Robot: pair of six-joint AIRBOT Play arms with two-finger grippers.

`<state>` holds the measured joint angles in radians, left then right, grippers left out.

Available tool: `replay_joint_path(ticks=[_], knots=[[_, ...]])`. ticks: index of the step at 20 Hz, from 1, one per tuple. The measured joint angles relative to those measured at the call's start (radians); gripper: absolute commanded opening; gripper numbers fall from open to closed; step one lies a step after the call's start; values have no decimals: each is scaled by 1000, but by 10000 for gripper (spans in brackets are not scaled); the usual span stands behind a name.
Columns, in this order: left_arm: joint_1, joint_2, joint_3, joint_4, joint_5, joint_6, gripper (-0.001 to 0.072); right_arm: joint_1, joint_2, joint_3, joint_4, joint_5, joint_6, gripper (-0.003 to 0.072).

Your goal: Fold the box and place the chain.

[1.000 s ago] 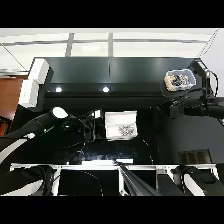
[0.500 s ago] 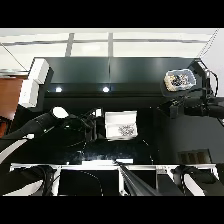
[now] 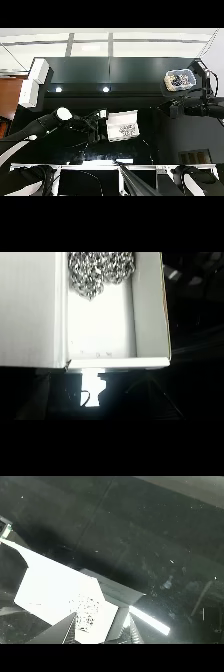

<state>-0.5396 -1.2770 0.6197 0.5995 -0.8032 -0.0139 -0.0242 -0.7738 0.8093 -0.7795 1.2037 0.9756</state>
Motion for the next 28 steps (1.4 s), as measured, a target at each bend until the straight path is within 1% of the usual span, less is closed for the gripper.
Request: replay_joint_path(ticks=[5, 11, 18, 22, 28], knots=[[-23, 1, 9, 86, -37, -93, 714, 0, 0, 0, 0, 0, -6, 392], [-103, 2, 11, 108, 75, -222, 714, 0, 0, 0, -1, 0, -10, 392], [-124, 2, 11, 113, 141, -267, 712, 0, 0, 0, -1, 0, -12, 392], [-127, 2, 11, 114, 165, -251, 710, 0, 0, 0, 0, 0, -12, 392], [-131, 2, 11, 96, 176, -89, 708, 0, 0, 0, 0, 0, -12, 392]])
